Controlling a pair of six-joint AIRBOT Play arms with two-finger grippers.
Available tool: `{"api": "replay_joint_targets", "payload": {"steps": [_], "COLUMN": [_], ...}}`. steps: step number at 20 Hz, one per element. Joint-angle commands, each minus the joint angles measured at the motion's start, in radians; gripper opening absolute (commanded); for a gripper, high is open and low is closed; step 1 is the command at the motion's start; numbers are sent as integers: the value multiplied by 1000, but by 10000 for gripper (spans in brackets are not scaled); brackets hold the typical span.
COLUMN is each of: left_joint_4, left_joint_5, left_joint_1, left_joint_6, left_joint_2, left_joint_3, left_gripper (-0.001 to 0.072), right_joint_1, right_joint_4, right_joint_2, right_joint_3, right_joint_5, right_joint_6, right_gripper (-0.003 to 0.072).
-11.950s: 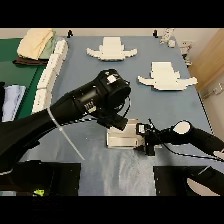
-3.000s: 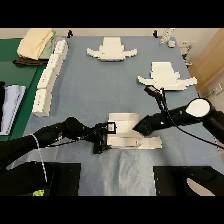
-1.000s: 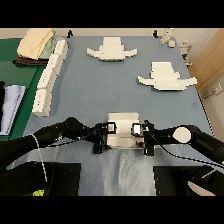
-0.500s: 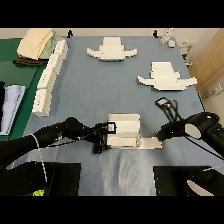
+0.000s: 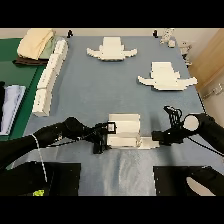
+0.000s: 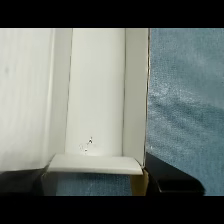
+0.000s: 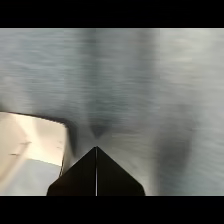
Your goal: Fold the box.
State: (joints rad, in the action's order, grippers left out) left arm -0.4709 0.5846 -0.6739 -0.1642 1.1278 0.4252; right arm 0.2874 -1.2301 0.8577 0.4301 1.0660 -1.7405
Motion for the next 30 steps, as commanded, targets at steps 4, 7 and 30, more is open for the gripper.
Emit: {"api": "replay_joint_targets", "payload": {"steps": [4,7,30], "left_joint_4": [0,0,0], "left_joint_5": [0,0,0], "left_joint_1": [0,0,0], "left_joint_6": [0,0,0], "left_joint_2": [-1,-1,-1], "left_joint_3": [1,1,1], "left_gripper": [446,447,446], "right_joint_1": [1,1,362], "right_joint_4": [222,243,-26], "right_joint_2": [-2,-49,111], "right_joint_3": [-5,-5,179], "right_joint_5": [-80,-76,-84], "right_joint_6": [111,111,-196], "right_gripper": [1,2,417]}}
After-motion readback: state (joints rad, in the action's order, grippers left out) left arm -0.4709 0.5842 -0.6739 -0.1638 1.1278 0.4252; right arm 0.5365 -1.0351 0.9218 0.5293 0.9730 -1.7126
